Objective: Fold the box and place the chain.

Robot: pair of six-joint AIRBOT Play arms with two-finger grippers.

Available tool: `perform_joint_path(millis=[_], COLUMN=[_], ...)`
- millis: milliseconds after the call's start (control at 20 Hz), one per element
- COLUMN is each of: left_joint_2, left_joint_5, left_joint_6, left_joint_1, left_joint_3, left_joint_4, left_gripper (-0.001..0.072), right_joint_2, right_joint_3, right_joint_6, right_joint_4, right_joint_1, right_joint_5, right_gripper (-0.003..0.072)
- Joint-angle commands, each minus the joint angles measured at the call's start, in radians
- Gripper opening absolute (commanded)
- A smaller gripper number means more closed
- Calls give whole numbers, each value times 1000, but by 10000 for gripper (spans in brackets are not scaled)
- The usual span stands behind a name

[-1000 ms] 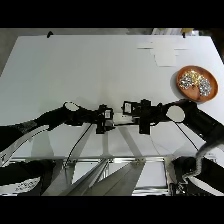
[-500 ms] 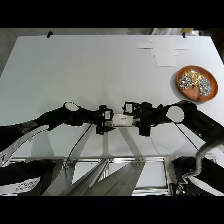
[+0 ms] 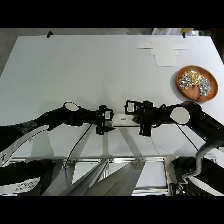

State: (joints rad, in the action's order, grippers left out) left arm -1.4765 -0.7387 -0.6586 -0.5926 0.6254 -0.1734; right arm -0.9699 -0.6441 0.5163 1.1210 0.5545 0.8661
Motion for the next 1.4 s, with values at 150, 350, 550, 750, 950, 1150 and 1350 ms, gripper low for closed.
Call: perform_joint_path(millis=[150, 350, 550, 750, 950, 1150, 1350], left_joint_2=[1, 1, 1, 1, 1, 1, 1], left_joint_5=[2, 2, 2, 2, 2, 2, 2], left_joint_6=[1, 1, 1, 1, 1, 2, 1], left_joint_1=[1, 1, 1, 1, 1, 1, 1], left_joint_3=[0, 0, 0, 0, 0, 0, 0], left_joint_4=[1, 1, 1, 1, 1, 1, 1], left_gripper=[69, 69, 69, 69, 69, 69, 69], right_joint_2=[-53, -57, -57, -64, -49, 61, 207], right_joint_3=[1, 4, 53, 68, 66, 63, 63], right_joint_6=[3, 2, -2, -1, 2, 102, 383], right_joint_4=[-4, -4, -4, -3, -2, 58, 200], right_joint_1=[0, 0, 0, 0, 0, -5, -163], right_joint_5=[40, 50, -5, -38, -45, -60, 52], right_gripper=[17, 17, 16, 16, 16, 16, 16])
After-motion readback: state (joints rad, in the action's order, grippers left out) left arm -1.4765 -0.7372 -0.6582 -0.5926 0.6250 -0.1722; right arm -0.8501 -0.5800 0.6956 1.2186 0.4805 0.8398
